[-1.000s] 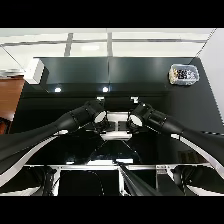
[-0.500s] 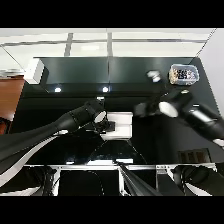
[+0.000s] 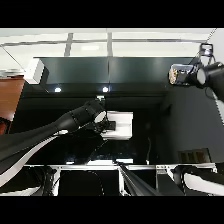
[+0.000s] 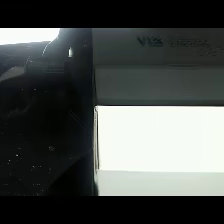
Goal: Fold the box and place the chain.
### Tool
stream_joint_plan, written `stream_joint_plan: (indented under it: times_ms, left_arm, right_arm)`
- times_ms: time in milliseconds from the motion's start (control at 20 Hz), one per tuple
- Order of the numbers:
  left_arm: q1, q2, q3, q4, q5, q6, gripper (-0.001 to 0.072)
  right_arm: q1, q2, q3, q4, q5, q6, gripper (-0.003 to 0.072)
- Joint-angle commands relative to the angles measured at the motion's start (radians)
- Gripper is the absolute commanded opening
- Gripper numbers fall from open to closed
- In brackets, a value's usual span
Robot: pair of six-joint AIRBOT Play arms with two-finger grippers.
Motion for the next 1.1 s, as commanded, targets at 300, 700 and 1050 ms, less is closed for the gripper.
stream_joint_plan:
  times_ms: [300, 700, 1050]
  left_arm:
    - [0.001, 0.000, 0.000, -0.001, -0.002, 0.000, 0.0026]
    - [0.001, 0.000, 0.000, -0.001, -0.006, 0.000, 0.0026]
    - [0.001, 0.000, 0.000, 0.000, -0.005, 0.000, 0.0026]
  right_arm:
    - [-0.144, -0.614, 0.711, 0.252, 0.213, -0.167, 0.0540]
    - [-0.140, -0.632, 0.723, 0.255, 0.196, -0.172, 0.0432]
    - [-0.132, -0.627, 0.826, 0.252, 0.386, -0.205, 0.0432]
